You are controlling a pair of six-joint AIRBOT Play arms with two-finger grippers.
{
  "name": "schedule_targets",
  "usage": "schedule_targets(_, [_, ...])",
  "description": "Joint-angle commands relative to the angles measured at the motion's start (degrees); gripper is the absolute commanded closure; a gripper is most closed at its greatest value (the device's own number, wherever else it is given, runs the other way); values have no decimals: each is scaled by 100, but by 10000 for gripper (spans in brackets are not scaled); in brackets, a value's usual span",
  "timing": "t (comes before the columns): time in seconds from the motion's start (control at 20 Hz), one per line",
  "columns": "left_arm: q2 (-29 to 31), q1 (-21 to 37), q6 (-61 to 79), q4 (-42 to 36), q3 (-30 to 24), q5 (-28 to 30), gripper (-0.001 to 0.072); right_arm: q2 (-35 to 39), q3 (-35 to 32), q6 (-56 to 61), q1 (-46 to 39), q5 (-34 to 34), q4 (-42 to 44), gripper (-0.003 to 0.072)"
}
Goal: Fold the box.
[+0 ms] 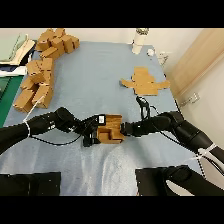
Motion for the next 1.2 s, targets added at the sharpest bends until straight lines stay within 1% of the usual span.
schedule_targets(0.0, [0,0,4,-4,0,-4,181,-46,4,-9,44,90,131,324])
schedule_targets(0.2, [0,0,2,-7,0,-7,181,-155,11,17,44,94,166,324])
schedule_targets(0.35, [0,-4,2,-7,0,-4,181,-286,20,284,83,68,179,324])
schedule_targets(0.45, [0,-4,2,-7,0,-4,181,-398,105,413,282,63,131,324])
schedule_targets(0.55, [0,-4,2,-7,0,-4,181,-542,269,776,564,28,-155,324])
schedule_targets(0.6, [0,-4,4,-7,0,-7,181,-627,376,1115,726,-52,-435,324])
schedule_targets(0.7, [0,-4,2,-9,0,-7,181,-844,612,1731,1010,-442,-1023,324])
schedule_targets(0.8, [0,-4,2,-9,0,-7,181,-1095,863,2194,1274,-811,-1436,324])
schedule_targets(1.05, [0,-4,4,-9,0,-7,181,-1773,1582,3082,1895,-1307,-1993,324])
schedule_targets(1.15, [0,-4,2,-9,0,-7,181,-2098,1838,3215,2000,-1624,-2035,324])
